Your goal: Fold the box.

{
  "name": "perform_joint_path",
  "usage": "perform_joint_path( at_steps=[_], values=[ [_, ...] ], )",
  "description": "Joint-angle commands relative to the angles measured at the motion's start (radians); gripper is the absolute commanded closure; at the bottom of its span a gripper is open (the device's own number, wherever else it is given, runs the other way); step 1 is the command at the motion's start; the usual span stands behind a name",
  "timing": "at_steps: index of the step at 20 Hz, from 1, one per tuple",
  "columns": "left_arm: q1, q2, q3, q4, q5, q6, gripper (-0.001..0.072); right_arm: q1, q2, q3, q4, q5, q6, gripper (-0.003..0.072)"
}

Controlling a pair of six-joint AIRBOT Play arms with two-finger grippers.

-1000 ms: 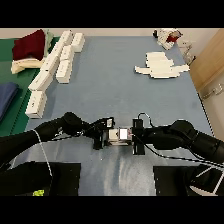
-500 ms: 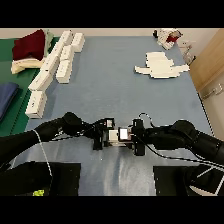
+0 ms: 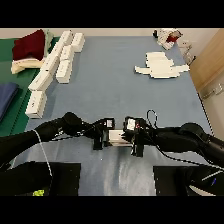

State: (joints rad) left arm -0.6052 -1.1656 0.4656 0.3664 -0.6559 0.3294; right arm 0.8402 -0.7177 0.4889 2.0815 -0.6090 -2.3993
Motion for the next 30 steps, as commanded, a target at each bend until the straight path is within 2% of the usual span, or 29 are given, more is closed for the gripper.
perform_joint_path(
  at_steps=[1, 4, 8, 14, 20, 30],
  values=[
    [0.000, 0.000, 0.000, 0.000, 0.001, 0.000, 0.0265, -0.003, 0.050, -0.079, 0.116, 0.192, 0.084, 0.0677],
    [0.000, 0.000, 0.000, 0.000, 0.001, 0.000, 0.0265, 0.024, 0.096, -0.180, 0.149, 0.363, 0.211, 0.0681],
    [0.000, 0.000, 0.000, 0.000, 0.001, 0.000, 0.0265, 0.082, 0.100, -0.259, 0.148, 0.456, 0.276, 0.0681],
    [0.000, 0.000, 0.000, 0.000, 0.001, 0.000, 0.0265, 0.116, 0.089, -0.319, 0.148, 0.492, 0.308, 0.0681],
    [0.000, 0.000, 0.000, 0.000, 0.001, 0.000, 0.0265, 0.116, -0.002, -0.321, 0.148, 0.494, 0.316, 0.0681],
    [0.000, 0.000, 0.000, 0.000, 0.001, 0.000, 0.0265, 0.116, -0.010, -0.339, 0.148, 0.513, 0.315, 0.0681]
  ],
)
